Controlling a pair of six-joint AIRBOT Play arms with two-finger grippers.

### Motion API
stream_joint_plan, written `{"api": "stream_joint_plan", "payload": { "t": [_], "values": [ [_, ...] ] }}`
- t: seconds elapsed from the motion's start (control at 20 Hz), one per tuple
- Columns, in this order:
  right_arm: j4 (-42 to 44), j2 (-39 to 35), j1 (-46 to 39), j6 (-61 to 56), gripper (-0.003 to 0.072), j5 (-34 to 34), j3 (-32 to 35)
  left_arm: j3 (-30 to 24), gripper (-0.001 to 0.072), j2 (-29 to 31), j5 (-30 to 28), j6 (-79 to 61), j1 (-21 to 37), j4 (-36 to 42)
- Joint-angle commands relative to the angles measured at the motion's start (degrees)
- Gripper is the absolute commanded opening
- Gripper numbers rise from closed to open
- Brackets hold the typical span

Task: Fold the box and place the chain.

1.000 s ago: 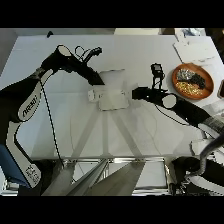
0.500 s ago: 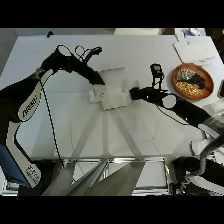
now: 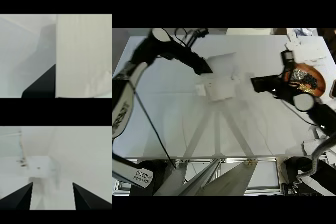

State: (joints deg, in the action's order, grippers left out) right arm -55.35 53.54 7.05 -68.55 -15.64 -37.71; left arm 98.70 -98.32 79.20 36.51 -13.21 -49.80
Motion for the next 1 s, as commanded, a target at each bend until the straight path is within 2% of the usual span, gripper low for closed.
{"api": "stream_joint_plan", "payload": {
  "t": [0.0,0.15,0.25,0.3,0.45,0.65,0.75,0.95],
  "values": [
    [-3.37,-8.17,-6.12,-0.04,0.0539,-5.27,-0.02,0.04,0.0,8.5,5.51,1.99,-0.09,-7.13],
    [-4.39,-11.13,-11.61,-0.04,0.0539,-10.6,-0.02,-0.22,-0.0002,10.19,11.96,0.85,-0.57,-3.3],
    [-6.97,-11.32,-14.58,-0.31,0.0539,-14.03,-0.02,-3.26,-0.0004,10.19,11.28,-0.15,-1.88,-2.12],
    [-7.93,-11.34,-15.8,-0.63,0.0539,-15.54,-0.02,-5.53,-0.0004,10.21,9.75,-0.74,-2.78,-2.12],
    [-8.87,-11.32,-18.71,-0.63,0.0539,-18.62,-0.02,-14.23,-0.0003,10.19,0.17,-5.44,-6.36,-0.85],
    [-10.21,-11.32,-19.32,-0.61,0.0537,-18.67,-0.02,-24.72,-0.0003,9.81,-11.02,-12.5,-9.01,6.49],
    [-10.45,-11.26,-19.32,-0.61,0.0536,-18.67,-0.02,-27.28,-0.0001,8.0,-12.96,-13.86,-8.55,8.61],
    [-10.4,-11.04,-19.32,-0.61,0.0532,-18.69,0.0,-27.45,0.0,2.19,-13.62,-16.22,-8.24,8.96]
  ]
}}
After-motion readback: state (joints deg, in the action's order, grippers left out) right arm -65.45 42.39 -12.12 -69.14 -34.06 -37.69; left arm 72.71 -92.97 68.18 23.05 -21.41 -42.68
